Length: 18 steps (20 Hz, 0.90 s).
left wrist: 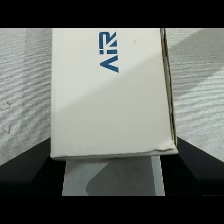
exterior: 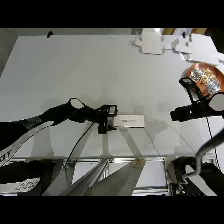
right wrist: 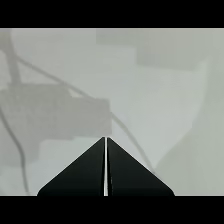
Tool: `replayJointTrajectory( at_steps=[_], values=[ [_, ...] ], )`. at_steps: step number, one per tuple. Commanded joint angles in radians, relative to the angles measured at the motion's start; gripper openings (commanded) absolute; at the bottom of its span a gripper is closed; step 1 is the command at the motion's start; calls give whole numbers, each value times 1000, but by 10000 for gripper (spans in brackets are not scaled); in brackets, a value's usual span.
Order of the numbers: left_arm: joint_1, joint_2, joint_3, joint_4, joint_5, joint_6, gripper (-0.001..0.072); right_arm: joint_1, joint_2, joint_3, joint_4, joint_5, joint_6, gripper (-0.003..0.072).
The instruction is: Fold the box and place the chain.
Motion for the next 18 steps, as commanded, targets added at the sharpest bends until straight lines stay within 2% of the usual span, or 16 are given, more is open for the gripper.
replayJointTrajectory(
  at_steps=[1,8,12,15,18],
  values=[
    [0,1,0,0,0,0,209,-14,1,-13,13,23,37,13],
    [0,1,0,-30,-19,0,209,-14,1,-13,13,23,37,13],
    [18,31,1,15,-37,-37,207,-14,1,-13,13,23,37,13],
    [102,159,1,109,-37,-271,208,-14,1,-13,13,23,37,13],
    [251,338,1,235,-37,-493,209,-14,1,-13,13,23,37,13]
  ],
)
